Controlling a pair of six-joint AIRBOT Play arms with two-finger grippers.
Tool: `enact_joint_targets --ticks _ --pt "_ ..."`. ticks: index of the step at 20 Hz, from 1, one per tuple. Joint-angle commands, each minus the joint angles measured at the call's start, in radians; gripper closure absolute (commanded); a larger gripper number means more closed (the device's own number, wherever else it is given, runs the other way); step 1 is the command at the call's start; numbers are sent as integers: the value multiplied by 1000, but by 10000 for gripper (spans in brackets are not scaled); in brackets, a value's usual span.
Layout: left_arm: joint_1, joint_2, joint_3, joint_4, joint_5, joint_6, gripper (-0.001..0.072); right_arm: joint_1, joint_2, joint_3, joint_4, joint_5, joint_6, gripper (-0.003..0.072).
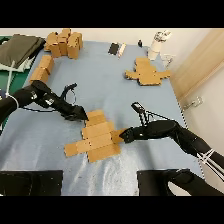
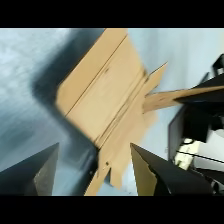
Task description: Fold the box.
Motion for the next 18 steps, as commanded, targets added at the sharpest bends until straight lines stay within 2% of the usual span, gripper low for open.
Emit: enact_joint_targets --ticks 1,5,6,7,9,10,11,12,18 --pt "-34 -66 -4 -116 4 64 22 24 7 -7 -9 32 33 684" --pt "-73 -106 -5 -117 -23 77 24 24 7 -7 -11 32 34 684" --pt "-72 -105 -3 -121 -24 83 93 24 7 -7 -12 31 34 684" --pt "-72 -105 -2 -126 -23 89 121 24 7 -7 -14 32 34 684" --pt "-72 -105 -2 -134 -23 102 122 24 7 -7 -14 31 34 684" --pt "-72 -105 -2 -145 -29 116 232 24 7 -7 -14 31 35 684" --pt "-72 -105 -2 -159 -40 144 497 24 7 -7 -14 31 39 684" --pt "-71 -105 -2 -175 -56 176 581 24 7 -8 -15 31 41 684" --pt "-71 -105 -2 -184 -53 206 580 24 7 -7 -22 28 41 684"
